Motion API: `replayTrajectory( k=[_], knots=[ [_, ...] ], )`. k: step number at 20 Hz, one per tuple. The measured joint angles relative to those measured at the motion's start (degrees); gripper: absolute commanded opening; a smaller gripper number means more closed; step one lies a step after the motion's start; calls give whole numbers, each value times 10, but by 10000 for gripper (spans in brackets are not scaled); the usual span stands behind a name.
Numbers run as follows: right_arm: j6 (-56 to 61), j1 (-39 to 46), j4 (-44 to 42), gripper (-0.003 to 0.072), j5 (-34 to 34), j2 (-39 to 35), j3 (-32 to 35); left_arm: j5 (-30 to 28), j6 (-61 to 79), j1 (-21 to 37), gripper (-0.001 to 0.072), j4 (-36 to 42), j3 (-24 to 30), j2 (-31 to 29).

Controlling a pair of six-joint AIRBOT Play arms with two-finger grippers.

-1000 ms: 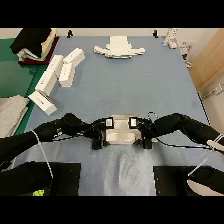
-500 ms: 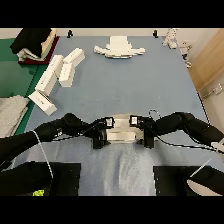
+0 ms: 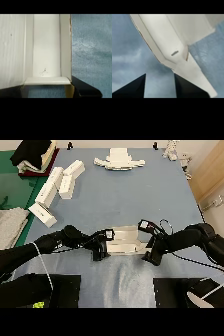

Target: Fold the box.

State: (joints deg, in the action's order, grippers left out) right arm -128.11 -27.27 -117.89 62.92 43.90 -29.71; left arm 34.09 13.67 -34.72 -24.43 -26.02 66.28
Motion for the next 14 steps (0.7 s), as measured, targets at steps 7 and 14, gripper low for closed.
replayTrajectory(
  k=[7,14],
  knots=[
    [214,-38,-160,47,-242,24,0,1,0,0,482,0,0,0],
    [287,-30,-179,14,-366,120,0,2,0,0,482,0,0,0]
  ],
)
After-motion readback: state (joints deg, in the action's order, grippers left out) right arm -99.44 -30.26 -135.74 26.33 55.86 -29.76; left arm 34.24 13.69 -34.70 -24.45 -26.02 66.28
